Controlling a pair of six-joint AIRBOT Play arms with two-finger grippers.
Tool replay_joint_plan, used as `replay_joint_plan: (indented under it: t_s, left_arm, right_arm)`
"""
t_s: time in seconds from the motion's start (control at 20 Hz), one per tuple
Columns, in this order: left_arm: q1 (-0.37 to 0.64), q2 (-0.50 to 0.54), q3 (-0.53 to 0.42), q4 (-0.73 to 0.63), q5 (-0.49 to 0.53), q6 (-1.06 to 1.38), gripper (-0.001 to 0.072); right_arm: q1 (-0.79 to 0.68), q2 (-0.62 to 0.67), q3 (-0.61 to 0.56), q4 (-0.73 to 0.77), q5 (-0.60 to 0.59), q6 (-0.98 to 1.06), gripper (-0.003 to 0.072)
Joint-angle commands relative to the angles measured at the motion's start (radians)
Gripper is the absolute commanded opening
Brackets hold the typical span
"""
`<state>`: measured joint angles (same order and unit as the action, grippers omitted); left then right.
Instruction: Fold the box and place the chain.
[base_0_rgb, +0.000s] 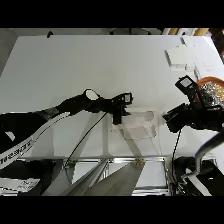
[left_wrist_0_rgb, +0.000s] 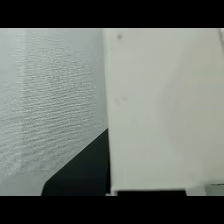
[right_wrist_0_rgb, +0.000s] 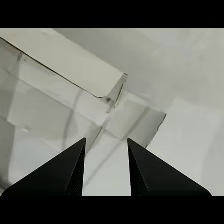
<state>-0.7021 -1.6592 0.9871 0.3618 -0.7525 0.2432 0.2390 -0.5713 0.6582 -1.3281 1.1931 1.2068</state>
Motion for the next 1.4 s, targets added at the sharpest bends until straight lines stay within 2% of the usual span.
replay_joint_plan:
  t_s: [0.0,0.45,0.65,0.95,1.2,1.35]
  left_arm:
    - [-0.017,0.018,0.000,0.074,-0.020,0.005,0.0006]
    - [-0.025,0.018,0.000,0.074,-0.010,0.022,0.0009]
    - [-0.025,0.018,0.000,0.073,-0.011,0.022,0.0010]
    - [-0.025,0.018,0.000,0.073,-0.014,0.022,0.0010]
    - [-0.025,0.018,0.000,0.073,-0.015,0.021,0.0010]
    - [-0.025,0.018,0.000,0.073,-0.018,0.022,0.0010]
  right_arm:
    - [0.001,0.001,0.000,0.000,0.034,-0.008,0.0298]
    - [0.001,0.001,0.000,0.000,0.037,-0.014,0.0298]
    - [0.001,0.001,0.000,0.001,0.040,-0.096,0.0298]
    - [0.001,0.000,-0.060,0.013,0.048,-0.308,0.0297]
    - [0.015,-0.045,-0.209,0.221,-0.011,-0.629,0.0297]
    - [0.094,-0.071,-0.249,0.176,-0.006,-0.742,0.0300]
